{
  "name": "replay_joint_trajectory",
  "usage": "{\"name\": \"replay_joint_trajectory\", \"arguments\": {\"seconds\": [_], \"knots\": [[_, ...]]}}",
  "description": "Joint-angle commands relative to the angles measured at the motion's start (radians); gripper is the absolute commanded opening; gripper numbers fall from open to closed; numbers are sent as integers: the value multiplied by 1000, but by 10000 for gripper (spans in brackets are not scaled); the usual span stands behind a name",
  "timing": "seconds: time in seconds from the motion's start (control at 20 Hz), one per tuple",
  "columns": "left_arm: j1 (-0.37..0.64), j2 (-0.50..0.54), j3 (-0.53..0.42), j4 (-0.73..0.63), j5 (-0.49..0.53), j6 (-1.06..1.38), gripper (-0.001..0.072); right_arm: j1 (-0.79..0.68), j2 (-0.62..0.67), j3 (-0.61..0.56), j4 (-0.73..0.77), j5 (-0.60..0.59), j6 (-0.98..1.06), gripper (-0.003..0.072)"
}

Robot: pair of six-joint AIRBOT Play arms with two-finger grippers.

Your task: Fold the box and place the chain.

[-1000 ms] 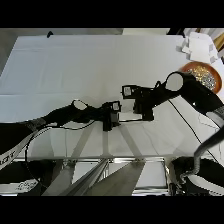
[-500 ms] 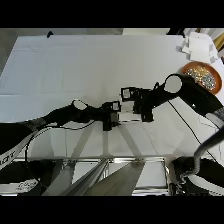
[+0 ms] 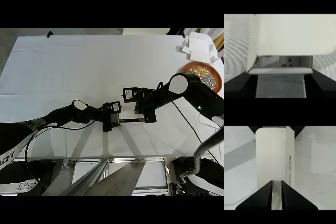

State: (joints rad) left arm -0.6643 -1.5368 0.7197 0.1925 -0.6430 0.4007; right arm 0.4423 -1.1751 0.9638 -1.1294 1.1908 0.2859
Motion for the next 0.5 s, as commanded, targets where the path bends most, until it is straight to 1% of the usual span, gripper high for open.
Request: {"name": "replay_joint_trajectory", "arguments": {"seconds": [0.0, 0.1, 0.3, 0.45], "knots": [[0, 0, 1, -1, 3, -1, 252, 1, 3, -1, 1, 3, 1, 162], [0, 0, 1, -1, 3, -1, 252, 1, 2, -3, -5, -13, 1, 164], [0, 0, 1, -1, 3, -1, 252, 1, 1, -31, -54, -84, 5, 164], [0, 0, 1, 0, 2, -1, 252, 1, 1, -41, -53, -86, 5, 164]]}}
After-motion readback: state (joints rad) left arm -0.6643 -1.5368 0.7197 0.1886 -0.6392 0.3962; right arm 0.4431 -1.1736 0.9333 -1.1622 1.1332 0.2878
